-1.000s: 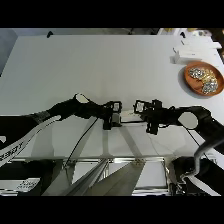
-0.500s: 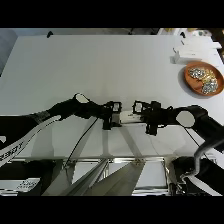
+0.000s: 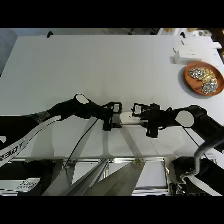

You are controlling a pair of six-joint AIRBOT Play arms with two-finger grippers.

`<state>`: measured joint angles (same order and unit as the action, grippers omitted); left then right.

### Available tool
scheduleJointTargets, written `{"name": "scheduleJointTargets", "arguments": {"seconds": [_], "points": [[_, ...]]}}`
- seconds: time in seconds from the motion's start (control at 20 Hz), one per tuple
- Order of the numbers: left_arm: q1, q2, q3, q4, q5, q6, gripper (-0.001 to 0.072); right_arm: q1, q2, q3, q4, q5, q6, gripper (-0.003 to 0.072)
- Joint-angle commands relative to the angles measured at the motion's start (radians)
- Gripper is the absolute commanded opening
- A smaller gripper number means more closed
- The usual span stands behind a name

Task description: Fold the box and place the chain.

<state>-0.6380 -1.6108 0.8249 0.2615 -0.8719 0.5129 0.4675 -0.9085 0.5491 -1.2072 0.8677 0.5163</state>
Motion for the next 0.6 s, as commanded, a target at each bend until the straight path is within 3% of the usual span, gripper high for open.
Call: {"name": "scheduleJointTargets", "arguments": {"seconds": [0.0,0.4,0.55], "points": [[0.0,0.001,0.0,0.0,0.007,-0.001,0.0185,0.0,0.026,0.0,-0.001,-0.003,-0.004,0.0251],[0.0,0.001,0.0,0.0,0.006,-0.001,0.0185,0.0,0.09,0.0,0.025,-0.017,-0.028,0.0248],[0.0,0.001,0.0,0.0,0.006,-0.001,0.0185,0.0,0.087,0.0,0.033,-0.013,-0.034,0.0159]]}}
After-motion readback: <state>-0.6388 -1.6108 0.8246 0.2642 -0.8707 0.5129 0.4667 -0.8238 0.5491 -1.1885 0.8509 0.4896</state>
